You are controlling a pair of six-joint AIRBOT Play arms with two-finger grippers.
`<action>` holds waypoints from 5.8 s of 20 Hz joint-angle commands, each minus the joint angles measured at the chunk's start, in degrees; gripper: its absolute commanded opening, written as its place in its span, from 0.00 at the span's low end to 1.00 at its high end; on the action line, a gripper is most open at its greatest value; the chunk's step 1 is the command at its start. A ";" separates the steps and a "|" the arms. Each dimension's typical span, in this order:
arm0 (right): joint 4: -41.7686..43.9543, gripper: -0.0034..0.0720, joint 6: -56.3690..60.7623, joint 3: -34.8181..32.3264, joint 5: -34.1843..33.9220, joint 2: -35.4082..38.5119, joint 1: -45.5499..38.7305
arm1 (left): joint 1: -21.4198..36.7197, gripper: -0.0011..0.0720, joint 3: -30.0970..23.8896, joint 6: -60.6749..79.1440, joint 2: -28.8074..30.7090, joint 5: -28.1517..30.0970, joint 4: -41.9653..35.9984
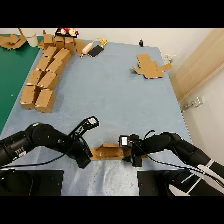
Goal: Fold the box.
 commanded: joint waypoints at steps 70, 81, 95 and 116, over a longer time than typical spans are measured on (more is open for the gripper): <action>-0.39 0.70 0.04 0.02 -0.02 0.02 0.00 | -13.44 0.07 -1.75 25.44 -5.95 24.17 11.10; -0.39 0.70 0.04 0.02 -0.02 0.02 0.00 | -15.06 0.07 -1.60 29.75 -8.33 27.87 10.58; -0.39 0.70 0.04 0.02 -0.07 0.00 0.00 | -15.06 0.54 -1.60 29.75 -9.38 29.22 2.19; -0.37 0.70 0.04 0.02 -0.09 0.00 0.00 | -14.93 0.03 -1.60 2.84 -0.28 20.24 21.38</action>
